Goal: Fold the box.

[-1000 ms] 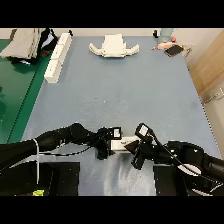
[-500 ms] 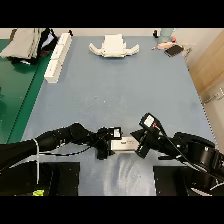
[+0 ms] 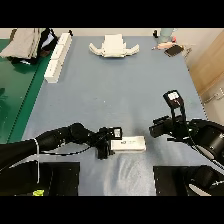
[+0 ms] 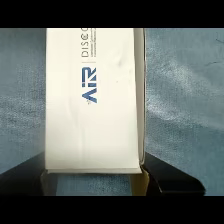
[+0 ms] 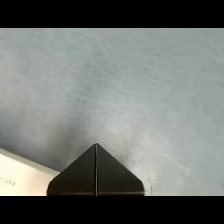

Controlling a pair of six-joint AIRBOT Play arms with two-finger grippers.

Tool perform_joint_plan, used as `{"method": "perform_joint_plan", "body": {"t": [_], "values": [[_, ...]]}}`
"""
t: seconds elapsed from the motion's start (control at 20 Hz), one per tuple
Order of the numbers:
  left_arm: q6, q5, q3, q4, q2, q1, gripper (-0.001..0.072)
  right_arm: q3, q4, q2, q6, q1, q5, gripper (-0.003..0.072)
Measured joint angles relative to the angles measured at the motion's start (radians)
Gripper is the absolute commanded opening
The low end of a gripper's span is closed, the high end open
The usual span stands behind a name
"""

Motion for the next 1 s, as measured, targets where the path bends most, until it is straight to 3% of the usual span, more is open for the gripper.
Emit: {"method": "perform_joint_plan", "body": {"t": [0.25, 0.45, 0.7, 1.0], "values": [[-0.126, 0.03, 0.029, -0.004, 0.072, 0.045, 0.0522, 0.008, -0.009, -0.055, 0.134, -0.054, 0.018, 0.0002], [-0.341, 0.035, 0.034, 0.097, 0.127, 0.218, 0.0522, 0.009, -0.013, -0.111, 0.181, -0.065, 0.014, 0.0002], [-0.598, -0.006, 0.038, 0.352, 0.157, 0.592, 0.0522, 0.009, -0.018, -0.145, 0.212, -0.069, -0.022, 0.0002], [-0.72, -0.006, 0.09, 0.454, 0.163, 1.089, 0.0522, 0.009, -0.019, -0.154, 0.221, -0.07, -0.035, 0.0002]]}}
